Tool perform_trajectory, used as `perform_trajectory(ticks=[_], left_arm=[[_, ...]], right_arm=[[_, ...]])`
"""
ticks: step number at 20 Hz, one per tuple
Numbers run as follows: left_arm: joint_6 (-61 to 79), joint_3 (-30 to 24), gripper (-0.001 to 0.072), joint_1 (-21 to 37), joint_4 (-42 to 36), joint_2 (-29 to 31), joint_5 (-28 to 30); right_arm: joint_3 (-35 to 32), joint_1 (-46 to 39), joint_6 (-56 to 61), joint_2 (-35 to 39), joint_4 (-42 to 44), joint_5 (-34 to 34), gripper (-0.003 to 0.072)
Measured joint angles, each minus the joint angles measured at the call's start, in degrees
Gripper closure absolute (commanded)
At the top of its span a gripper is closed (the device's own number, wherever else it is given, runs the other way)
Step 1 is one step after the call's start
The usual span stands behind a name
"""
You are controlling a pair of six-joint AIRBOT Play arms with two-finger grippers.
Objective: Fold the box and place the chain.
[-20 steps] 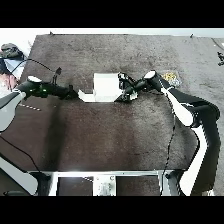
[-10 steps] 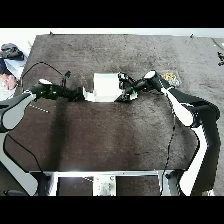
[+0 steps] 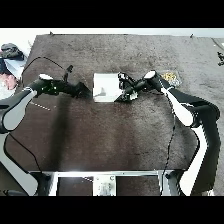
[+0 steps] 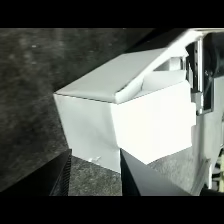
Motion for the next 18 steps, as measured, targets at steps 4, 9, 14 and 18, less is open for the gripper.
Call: perform_trajectory(ticks=[4,9,14,18], left_arm=[[-2.43,3.10,0.0346,-1.36,3.23,0.02,-1.07],[-6.29,6.34,0.0346,-3.21,7.48,0.02,-1.84],[-11.50,9.11,0.0346,-5.44,12.24,0.02,-1.40],[-16.22,10.64,0.0346,-7.21,16.55,0.02,-0.44]], right_arm=[[0.00,0.00,0.00,0.00,0.00,0.00,0.0219],[0.00,0.00,0.00,0.00,0.02,0.00,0.0219],[0.00,0.00,0.00,0.00,0.00,0.00,0.0219],[0.00,0.00,0.02,0.00,0.00,0.00,0.0219]])
